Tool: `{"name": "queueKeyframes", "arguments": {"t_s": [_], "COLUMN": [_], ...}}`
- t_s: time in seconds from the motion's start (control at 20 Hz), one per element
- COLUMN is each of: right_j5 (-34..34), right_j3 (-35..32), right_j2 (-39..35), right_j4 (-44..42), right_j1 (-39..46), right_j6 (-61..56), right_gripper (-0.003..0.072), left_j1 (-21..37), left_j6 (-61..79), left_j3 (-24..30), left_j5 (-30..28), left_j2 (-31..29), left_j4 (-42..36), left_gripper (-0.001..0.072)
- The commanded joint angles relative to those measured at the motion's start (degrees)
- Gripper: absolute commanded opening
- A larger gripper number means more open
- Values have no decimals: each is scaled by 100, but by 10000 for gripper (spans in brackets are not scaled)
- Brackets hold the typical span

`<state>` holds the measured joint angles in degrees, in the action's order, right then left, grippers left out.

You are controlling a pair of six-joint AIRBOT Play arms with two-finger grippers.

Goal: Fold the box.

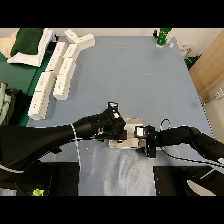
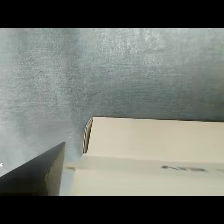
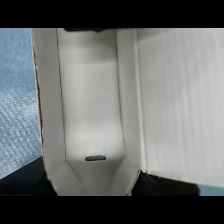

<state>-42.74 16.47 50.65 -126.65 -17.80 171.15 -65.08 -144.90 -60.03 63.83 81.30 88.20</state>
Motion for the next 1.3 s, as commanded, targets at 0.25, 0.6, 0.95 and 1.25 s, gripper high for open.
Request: {"name": "queueKeyframes", "arguments": {"t_s": [0.25,0.6,0.95,1.25], "right_j5": [0,0,0,0], "right_j3": [0,0,0,0], "right_j2": [0,0,0,0], "right_j4": [0,0,0,0], "right_j1": [-2,-2,-2,-2], "right_j6": [-9,-9,-9,-9], "right_gripper": [485,485,484,485], "left_j1": [17,131,1045,2800], "left_j6": [225,1554,4489,9847], "left_j3": [-439,-492,-208,1650], "left_j5": [1078,1705,826,85], "left_j2": [-658,-1056,-1438,-2774], "left_j4": [175,304,-568,-3202], "left_gripper": [488,14,12,17]}}
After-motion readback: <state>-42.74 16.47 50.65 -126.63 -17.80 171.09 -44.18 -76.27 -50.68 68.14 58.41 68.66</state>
